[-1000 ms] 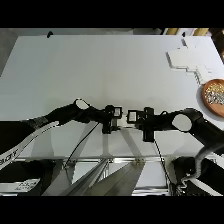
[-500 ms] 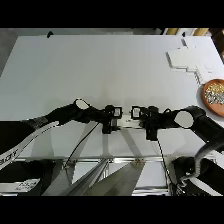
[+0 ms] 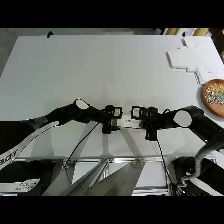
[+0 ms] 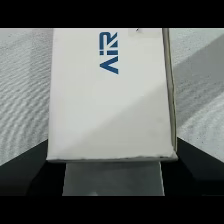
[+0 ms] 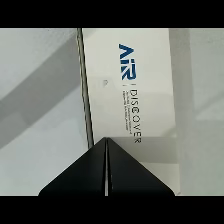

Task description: Fold the box and place the chain.

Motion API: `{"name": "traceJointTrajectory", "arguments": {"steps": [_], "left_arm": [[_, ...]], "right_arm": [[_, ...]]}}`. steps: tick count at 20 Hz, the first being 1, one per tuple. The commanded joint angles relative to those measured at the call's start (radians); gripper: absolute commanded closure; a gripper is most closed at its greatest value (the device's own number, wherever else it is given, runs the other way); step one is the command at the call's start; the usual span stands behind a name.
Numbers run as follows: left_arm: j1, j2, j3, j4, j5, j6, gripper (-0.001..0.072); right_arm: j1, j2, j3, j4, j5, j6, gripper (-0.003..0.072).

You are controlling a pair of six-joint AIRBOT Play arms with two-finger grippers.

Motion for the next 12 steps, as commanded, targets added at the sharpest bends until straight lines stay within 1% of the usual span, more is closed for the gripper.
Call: {"name": "traceJointTrajectory", "arguments": {"steps": [1,5,8,10,12], "left_arm": [[0.0,0.001,0.0,0.0,0.0,0.0,0.0399],[0.0,0.001,0.0,0.0,0.0,0.0,0.0399],[0.0,0.001,0.0,0.0,0.0,0.0,0.0398],[0.0,0.001,0.0,0.0,0.0,0.0,0.0399],[0.0,0.001,0.0,0.0,0.0,0.0,0.0398]], "right_arm": [[0.0,-0.018,-0.011,-0.005,-0.002,0.0,0.067],[0.0,-0.001,-0.009,-0.002,-0.003,0.001,0.067],[0.0,0.067,-0.004,-0.004,-0.024,0.026,0.067],[0.0,0.121,0.021,-0.018,-0.033,0.05,0.067],[-0.003,0.161,0.035,-0.051,-0.09,0.085,0.067]]}}
